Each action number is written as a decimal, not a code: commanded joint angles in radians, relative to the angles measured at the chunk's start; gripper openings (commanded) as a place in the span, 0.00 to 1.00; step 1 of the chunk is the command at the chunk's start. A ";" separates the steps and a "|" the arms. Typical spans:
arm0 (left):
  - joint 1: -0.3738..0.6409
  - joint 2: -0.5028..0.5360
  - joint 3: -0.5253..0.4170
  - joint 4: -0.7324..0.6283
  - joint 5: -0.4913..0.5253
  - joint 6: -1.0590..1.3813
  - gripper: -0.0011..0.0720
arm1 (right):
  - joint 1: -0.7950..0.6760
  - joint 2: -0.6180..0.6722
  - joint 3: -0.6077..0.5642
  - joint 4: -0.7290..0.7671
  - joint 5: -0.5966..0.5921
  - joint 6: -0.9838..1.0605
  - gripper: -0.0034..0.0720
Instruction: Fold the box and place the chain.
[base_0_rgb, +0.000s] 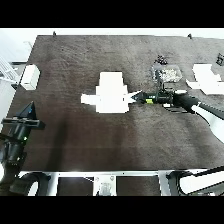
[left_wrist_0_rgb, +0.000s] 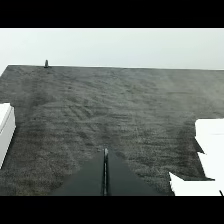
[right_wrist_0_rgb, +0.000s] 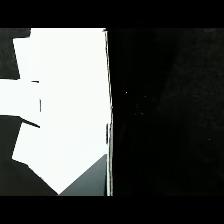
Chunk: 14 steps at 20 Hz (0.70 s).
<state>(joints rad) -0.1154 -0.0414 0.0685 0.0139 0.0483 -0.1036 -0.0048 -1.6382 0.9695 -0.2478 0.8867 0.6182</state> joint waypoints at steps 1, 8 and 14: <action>0.000 -0.005 -0.001 0.011 -0.014 0.020 0.32 | 0.003 -0.014 0.010 -0.008 0.000 0.003 0.05; 0.000 -0.108 0.035 0.008 -0.018 0.010 0.59 | 0.002 -0.014 0.010 -0.007 0.000 0.010 0.05; 0.000 -0.682 0.348 0.023 -0.172 0.060 0.59 | 0.003 -0.015 0.010 -0.007 -0.001 0.010 0.05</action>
<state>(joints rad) -0.1154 -0.4755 0.2783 0.0311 -0.0395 -0.0734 -0.0025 -1.6531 0.9787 -0.2546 0.8864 0.6270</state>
